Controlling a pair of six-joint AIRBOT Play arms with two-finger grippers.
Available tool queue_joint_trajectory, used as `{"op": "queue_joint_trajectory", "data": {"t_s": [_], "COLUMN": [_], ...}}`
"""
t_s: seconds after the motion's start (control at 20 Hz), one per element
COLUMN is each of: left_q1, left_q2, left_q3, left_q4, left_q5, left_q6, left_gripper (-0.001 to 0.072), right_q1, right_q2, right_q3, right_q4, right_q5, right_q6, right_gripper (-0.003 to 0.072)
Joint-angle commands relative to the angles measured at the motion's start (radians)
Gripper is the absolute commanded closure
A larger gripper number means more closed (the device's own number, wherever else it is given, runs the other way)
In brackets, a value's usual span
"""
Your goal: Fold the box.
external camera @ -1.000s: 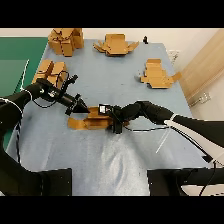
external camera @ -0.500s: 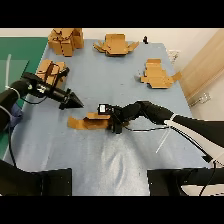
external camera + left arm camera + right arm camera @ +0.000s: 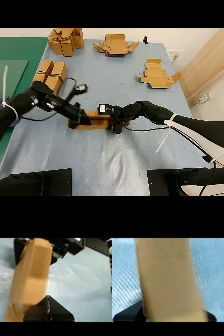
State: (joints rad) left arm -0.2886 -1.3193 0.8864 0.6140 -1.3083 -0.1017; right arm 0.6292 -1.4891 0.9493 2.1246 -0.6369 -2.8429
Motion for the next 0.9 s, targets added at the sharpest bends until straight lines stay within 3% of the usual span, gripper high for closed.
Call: {"op": "queue_joint_trajectory", "data": {"t_s": [0.0, 0.15, 0.2, 0.3, 0.5, 0.7, 0.85], "left_q1": [-0.171, -0.252, -0.266, -0.269, -0.269, -0.269, -0.264], "left_q2": [0.039, 0.033, 0.022, -0.035, -0.172, -0.272, -0.298], "left_q3": [-0.04, 0.011, 0.022, 0.055, 0.139, 0.236, 0.299], "left_q4": [-0.077, -0.089, -0.08, -0.015, 0.253, 0.364, 0.382], "left_q5": [0.363, 0.776, 0.861, 0.821, 0.602, 0.414, 0.41], "left_q6": [-0.009, -0.001, 0.0, -0.045, -0.335, -0.389, -0.388], "left_gripper": [0.0699, 0.0699, 0.0699, 0.0699, 0.0698, 0.0697, 0.0698], "right_q1": [0.001, 0.0, 0.0, 0.0, 0.0, 0.0, 0.0], "right_q2": [0.0, 0.0, 0.0, 0.0, 0.0, 0.0, 0.0], "right_q3": [0.0, 0.0, 0.0, 0.0, 0.0, 0.0, 0.0], "right_q4": [0.001, 0.0, 0.001, 0.0, 0.0, 0.0, 0.001], "right_q5": [0.0, 0.0, 0.0, 0.0, 0.0, 0.0, 0.0], "right_q6": [0.0, 0.0, 0.0, 0.0, 0.0, 0.0, 0.0], "right_gripper": [0.0288, 0.0288, 0.0287, 0.0288, 0.0289, 0.029, 0.029]}}
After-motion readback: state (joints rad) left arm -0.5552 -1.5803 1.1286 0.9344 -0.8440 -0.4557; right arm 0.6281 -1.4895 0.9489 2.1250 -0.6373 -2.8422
